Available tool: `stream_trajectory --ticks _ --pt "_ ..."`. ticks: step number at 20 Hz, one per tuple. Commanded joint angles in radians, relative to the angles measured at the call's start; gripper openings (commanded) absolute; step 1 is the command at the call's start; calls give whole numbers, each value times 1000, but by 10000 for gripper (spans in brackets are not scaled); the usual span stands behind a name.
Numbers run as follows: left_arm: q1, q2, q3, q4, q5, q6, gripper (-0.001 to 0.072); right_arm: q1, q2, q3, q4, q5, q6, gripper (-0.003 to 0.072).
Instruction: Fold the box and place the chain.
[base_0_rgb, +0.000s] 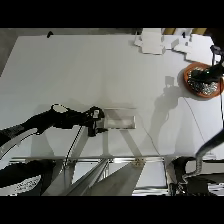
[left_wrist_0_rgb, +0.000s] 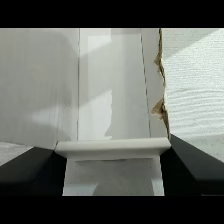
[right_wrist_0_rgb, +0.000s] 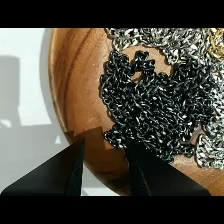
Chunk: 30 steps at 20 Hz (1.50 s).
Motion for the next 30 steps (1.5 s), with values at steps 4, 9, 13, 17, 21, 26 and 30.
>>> stream_trajectory --ticks 4,9,13,17,21,26,30 --pt "0 0 1 0 0 0 152 0 -32 1 -51 -37 29 257" --pt "0 0 1 0 0 0 152 0 -71 1 -51 -47 45 257" --pt "0 0 1 0 0 0 152 0 -93 1 -51 -59 53 246" --pt "0 0 1 0 0 0 152 0 -92 1 -66 -40 53 238" --pt "0 0 1 0 0 0 152 -1 -91 1 -105 -22 82 235" --pt "0 0 1 0 0 0 152 0 -89 3 -134 -2 85 235" --pt "0 0 1 0 0 0 152 0 -40 21 -154 -6 66 190"
